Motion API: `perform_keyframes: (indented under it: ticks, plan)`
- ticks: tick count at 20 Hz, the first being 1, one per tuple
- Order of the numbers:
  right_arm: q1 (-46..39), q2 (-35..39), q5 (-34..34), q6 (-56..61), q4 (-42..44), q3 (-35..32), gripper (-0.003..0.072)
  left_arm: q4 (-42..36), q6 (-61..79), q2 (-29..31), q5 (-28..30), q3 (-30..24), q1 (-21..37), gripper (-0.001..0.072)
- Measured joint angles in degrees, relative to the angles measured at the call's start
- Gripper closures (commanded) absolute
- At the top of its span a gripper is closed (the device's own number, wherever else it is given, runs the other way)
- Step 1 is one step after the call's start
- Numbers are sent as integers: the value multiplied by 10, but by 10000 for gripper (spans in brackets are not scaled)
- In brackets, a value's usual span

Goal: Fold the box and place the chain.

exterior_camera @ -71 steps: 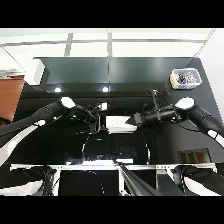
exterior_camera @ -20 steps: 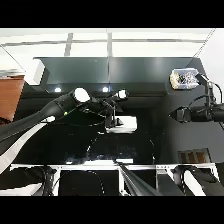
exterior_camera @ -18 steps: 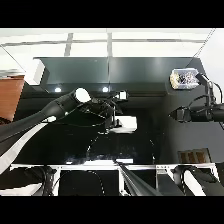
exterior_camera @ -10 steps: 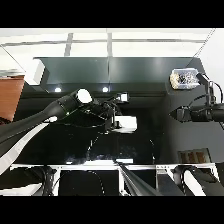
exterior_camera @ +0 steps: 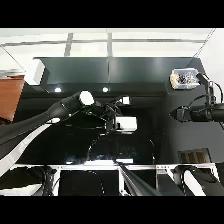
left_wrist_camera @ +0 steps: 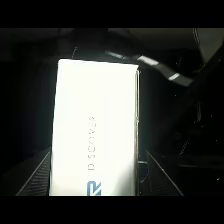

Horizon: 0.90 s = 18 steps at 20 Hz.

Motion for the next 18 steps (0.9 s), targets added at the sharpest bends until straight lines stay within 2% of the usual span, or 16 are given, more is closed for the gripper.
perform_keyframes:
  ticks: [9, 10, 11, 12, 15, 17, 18]
  plan:
    - [0, 0, -3, 0, 0, 0, 674, 77, 0, -16, 73, 0, -50, 0]
    - [0, 0, -5, 0, 0, 0, 674, 86, 0, -17, 78, 0, -55, 57]
    - [0, 0, -7, 0, 0, 0, 674, 93, 0, -17, 78, 0, -60, 235]
    - [0, 0, -9, 0, -1, 0, 674, 101, -6, -14, 75, 0, -63, 371]
    - [0, 0, -11, 0, -1, 0, 674, 151, -69, 6, 41, 0, -60, 371]
    - [0, 0, -11, 0, -1, 0, 674, 206, -133, 30, 14, 0, -39, 366]
    - [0, 0, -12, 0, -1, 0, 674, 233, -164, 44, -5, 0, -22, 338]
